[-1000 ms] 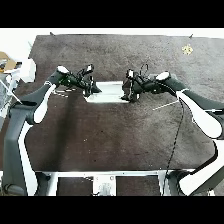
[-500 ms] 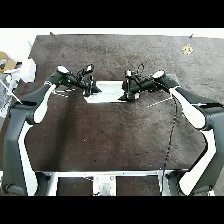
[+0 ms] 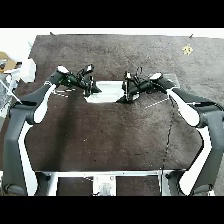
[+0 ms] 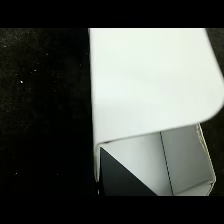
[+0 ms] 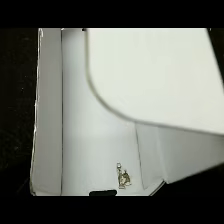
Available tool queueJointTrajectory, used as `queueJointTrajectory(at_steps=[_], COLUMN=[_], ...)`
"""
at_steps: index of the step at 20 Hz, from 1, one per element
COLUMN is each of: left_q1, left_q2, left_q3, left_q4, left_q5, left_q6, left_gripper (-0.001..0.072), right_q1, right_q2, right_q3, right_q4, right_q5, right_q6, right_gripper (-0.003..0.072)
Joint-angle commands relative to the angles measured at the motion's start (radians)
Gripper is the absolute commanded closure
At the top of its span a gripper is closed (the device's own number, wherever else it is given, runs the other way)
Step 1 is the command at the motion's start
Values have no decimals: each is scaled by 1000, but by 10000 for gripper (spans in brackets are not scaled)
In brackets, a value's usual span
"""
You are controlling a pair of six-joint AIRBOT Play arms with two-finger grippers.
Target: Fold the box and place the chain.
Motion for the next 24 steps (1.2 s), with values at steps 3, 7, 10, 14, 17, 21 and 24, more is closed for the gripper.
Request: queueJointTrajectory(at_steps=[3, 7, 10, 14, 17, 21, 24], left_q1=[0, 0, 0, 0, 0, 0, 0], left_q2=[0, 0, 0, 0, 0, 0, 0], left_q3=[0, 0, 0, 0, 0, 0, 0], left_q4=[0, 0, 0, 0, 0, 0, 0], left_q5=[0, 0, 0, 0, 0, 0, 0], left_q6=[0, 0, 0, 0, 0, 0, 0], left_gripper=[699, 699, 699, 698, 699, 699, 699], right_q1=[0, 0, 0, 0, 0, 0, 0], right_q2=[-74, -87, -87, -87, -87, -87, -87], right_q3=[94, 104, 104, 104, 104, 103, 103], right_q4=[32, -5, -29, -29, -29, -59, -59], right_q5=[87, 89, 79, 72, 57, 19, 18], right_q6=[27, 29, 29, 29, 29, 29, 29], right_gripper=[47, 47, 47, 48, 117, 204, 238])
